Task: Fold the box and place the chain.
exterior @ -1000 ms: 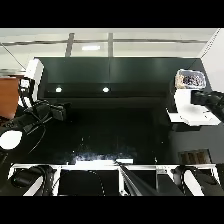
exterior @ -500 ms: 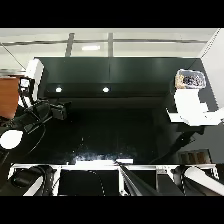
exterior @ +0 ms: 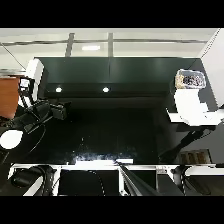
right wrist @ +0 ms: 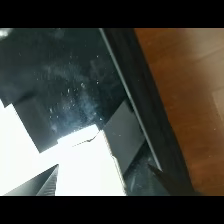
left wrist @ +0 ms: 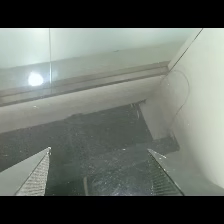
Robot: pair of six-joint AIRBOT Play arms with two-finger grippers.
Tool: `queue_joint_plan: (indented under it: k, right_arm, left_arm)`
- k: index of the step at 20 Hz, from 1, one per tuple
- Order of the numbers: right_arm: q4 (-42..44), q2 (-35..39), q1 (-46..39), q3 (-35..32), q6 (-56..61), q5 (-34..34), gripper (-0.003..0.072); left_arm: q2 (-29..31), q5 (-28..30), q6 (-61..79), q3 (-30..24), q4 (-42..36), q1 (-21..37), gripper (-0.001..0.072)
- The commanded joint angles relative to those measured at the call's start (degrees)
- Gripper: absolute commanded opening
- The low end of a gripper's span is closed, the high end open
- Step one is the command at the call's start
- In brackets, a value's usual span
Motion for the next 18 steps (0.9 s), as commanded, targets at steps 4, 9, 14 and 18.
queue_joint_plan:
  k: [4,9,14,18]
  right_arm:
    - [-0.1,-2.7,1.1,2.1,-5.3,2.1,0.0485]
    - [-0.2,-2.8,1.5,2.1,-5.9,5.3,0.0054]
    - [2.5,-2.5,2.5,2.0,-5.9,13.4,0.001]
    - [10.9,1.5,4.9,-1.9,-5.8,15.6,0.001]
  left_arm:
    - [0.0,0.0,0.0,0.0,0.0,0.0,0.0708]
    - [0.0,0.0,0.0,0.0,-0.1,0.0,0.0708]
    - [0.0,0.0,0.0,0.0,-0.1,0.0,0.0708]
    - [0.0,-1.0,0.0,0.0,-0.9,0.0,0.0708]
